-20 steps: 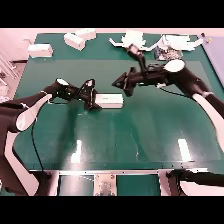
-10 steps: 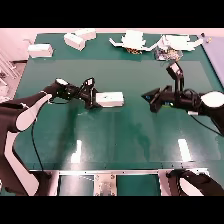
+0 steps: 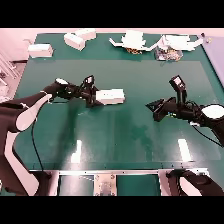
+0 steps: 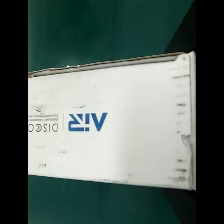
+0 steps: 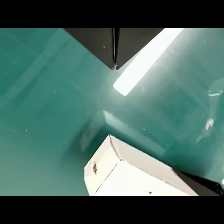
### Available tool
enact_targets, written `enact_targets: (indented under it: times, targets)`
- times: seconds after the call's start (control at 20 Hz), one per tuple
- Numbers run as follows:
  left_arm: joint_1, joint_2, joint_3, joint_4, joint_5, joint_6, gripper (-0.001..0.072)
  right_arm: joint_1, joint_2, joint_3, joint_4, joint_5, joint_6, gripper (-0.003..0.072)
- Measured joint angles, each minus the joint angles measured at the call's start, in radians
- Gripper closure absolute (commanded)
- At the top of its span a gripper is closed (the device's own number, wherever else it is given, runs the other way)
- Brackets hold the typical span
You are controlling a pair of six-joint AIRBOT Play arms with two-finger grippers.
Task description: Fold the box and place the chain.
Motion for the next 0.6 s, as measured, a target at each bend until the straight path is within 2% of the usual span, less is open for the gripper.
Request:
enact_targets:
  times: [0.25,0.6]
  targets:
    - [0.05,0.043,0.026,-0.006,0.08,-0.12,0.0697,-0.002,0.002,-0.004,-0.002,0.0,0.002,0.0679]
    - [0.24,0.24,-0.019,0.052,0.302,-0.352,0.0695,-0.002,0.002,-0.006,-0.004,0.003,0.009,0.0679]
